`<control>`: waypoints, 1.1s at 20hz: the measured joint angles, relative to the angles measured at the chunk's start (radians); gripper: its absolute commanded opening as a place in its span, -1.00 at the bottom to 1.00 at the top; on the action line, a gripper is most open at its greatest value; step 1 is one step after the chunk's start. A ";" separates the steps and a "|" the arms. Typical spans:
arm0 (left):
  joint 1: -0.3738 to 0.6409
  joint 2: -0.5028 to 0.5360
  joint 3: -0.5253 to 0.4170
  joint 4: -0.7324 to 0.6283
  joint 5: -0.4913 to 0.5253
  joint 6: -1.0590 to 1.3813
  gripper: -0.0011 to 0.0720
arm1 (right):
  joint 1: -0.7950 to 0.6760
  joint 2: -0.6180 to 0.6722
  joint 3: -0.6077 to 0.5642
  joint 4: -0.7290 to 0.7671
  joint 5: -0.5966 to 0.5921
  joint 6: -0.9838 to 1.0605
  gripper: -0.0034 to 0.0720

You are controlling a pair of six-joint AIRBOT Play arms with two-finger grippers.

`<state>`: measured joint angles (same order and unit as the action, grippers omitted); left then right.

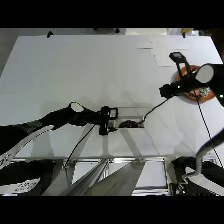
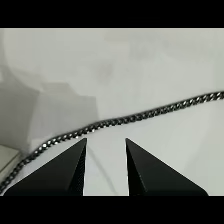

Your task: Fold the box and place the chain.

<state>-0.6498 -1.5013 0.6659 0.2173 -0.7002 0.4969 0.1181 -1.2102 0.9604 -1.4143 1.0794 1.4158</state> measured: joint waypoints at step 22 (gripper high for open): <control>0.000 0.000 0.000 0.000 0.000 0.000 -0.40 | 0.042 -0.215 -0.068 -0.055 -0.091 0.182 -0.33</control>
